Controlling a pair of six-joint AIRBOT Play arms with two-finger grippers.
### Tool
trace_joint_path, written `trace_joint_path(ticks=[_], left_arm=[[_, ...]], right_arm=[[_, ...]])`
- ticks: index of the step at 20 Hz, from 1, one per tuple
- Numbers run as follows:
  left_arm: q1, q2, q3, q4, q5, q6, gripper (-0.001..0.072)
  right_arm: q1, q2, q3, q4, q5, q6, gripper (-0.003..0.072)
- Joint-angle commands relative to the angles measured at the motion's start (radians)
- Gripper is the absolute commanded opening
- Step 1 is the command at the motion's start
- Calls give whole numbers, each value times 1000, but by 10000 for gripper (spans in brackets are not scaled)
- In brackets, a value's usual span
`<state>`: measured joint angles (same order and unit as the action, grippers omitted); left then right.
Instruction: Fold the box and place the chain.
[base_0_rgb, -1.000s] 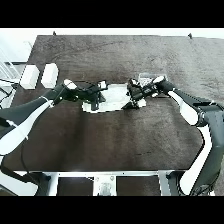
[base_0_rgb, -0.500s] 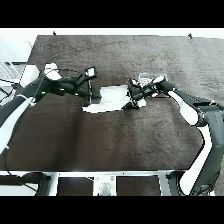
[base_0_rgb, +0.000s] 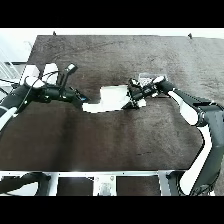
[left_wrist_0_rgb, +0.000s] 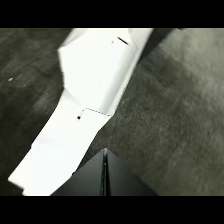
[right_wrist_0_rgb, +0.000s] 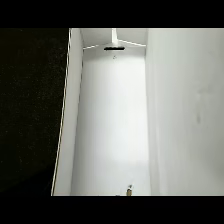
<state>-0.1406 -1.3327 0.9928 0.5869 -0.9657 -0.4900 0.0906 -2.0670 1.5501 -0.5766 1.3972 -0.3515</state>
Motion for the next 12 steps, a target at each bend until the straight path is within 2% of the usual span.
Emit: trace_joint_path(ticks=[1,8,12], left_arm=[[6,84,-62,-3,95,-227,15],[11,109,-100,2,159,-440,18],[60,111,-144,32,114,-445,19]], right_arm=[[0,0,0,0,0,0,500],[0,0,0,0,0,0,499],[0,0,0,0,0,0,500]])
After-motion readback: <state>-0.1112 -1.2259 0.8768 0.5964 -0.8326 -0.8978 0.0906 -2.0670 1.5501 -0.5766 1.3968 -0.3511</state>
